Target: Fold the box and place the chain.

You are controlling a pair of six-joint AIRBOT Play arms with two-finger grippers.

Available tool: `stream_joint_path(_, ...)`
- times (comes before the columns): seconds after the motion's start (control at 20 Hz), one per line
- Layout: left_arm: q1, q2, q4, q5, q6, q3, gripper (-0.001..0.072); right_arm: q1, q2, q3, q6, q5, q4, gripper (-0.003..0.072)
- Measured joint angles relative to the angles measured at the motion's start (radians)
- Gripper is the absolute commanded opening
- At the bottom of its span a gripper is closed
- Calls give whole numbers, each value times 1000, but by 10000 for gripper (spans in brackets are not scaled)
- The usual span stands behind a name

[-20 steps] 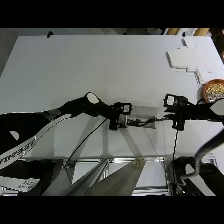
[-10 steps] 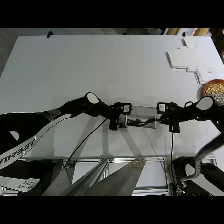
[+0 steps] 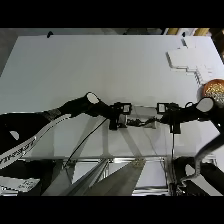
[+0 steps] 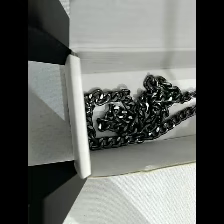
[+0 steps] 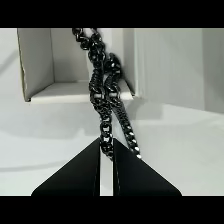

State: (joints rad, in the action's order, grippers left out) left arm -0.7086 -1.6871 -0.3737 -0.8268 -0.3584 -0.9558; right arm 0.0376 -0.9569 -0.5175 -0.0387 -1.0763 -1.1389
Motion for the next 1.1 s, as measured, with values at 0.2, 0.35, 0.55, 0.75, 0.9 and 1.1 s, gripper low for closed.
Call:
stream_joint_path(0.2, 0, 0, 0, 0, 0, 0, 207, 0, 165, 0, 64, -82, 92, 19)
stream_joint_path(0.35, 0, 0, 0, 0, 0, 0, 207, -1, 252, 0, 81, -121, 229, 19)
stream_joint_path(0.55, 0, 0, 0, 0, 0, 0, 207, -65, 293, 0, 89, -106, 430, 19)
stream_joint_path(0.75, 0, 0, 0, 0, 0, 0, 207, -229, 281, 0, 104, 26, 479, 19)
stream_joint_path(0.9, 0, 0, 0, 0, 0, 0, 207, -326, 238, 0, 169, 130, 434, 38)
stream_joint_path(1.1, 0, 0, 0, 0, 0, 0, 207, -379, 192, 0, 271, 183, 314, 128)
